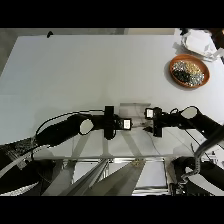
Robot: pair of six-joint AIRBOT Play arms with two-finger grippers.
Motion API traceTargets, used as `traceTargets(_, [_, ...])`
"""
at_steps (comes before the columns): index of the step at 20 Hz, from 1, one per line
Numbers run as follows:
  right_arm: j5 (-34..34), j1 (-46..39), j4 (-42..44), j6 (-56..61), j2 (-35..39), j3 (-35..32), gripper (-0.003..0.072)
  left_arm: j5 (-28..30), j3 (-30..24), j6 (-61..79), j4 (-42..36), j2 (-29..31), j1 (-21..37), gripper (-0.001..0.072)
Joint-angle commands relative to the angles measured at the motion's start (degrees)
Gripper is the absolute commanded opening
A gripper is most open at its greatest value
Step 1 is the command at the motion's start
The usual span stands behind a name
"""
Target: Fold the box and place the chain.
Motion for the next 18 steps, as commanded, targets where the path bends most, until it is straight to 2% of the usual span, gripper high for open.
traceTargets(1, [0.11, 0.0, 0.0, -0.02, 0.04, 0.0, 0.04, 1.4, 0.04, 0.04, -2.82, -0.98, -0.33, 0.0142])
traceTargets(3, [0.11, 0.0, 0.0, -0.02, 0.04, 0.0, 0.04, 2.27, 0.04, 0.04, -2.91, -0.98, -0.72, 0.016])
traceTargets(4, [0.11, 0.0, 0.0, -0.02, 0.04, 0.0, 0.04, 2.34, 0.04, 0.02, -2.95, -0.98, -0.79, 0.0208])
traceTargets(5, [0.11, 0.0, 0.0, -0.02, 0.04, 0.0, 0.04, 2.4, 0.04, 0.02, -3.1, -1.07, -0.87, 0.0328])
traceTargets(6, [0.09, 0.0, 0.0, -0.02, 0.04, 0.0, 0.04, 2.56, 0.04, 0.02, -3.08, -1.29, -1.09, 0.0379])
traceTargets(12, [0.11, 0.0, 0.0, -0.02, 0.04, 0.0, 0.04, 3.08, 0.04, 0.02, -3.89, -1.68, -2.08, 0.0378])
traceTargets(13, [0.11, 0.0, 0.0, -0.02, 0.04, 0.0, 0.04, 3.08, 0.04, 0.04, -3.89, -1.68, -2.08, 0.0362])
traceTargets(15, [0.11, 0.0, 0.0, -0.02, 0.04, 0.0, 0.04, 3.1, 0.04, 0.02, -3.89, -1.68, -2.08, 0.014])
traceTargets(16, [0.11, 0.0, 0.0, -0.02, 0.04, 0.0, 0.04, 3.1, 0.04, 0.0, -3.91, -1.68, -2.08, 0.0092])
traceTargets(18, [0.11, 0.0, 0.0, -0.02, 0.04, 0.0, 0.04, 2.99, 0.04, -0.02, -3.93, -1.68, -2.08, 0.0082])
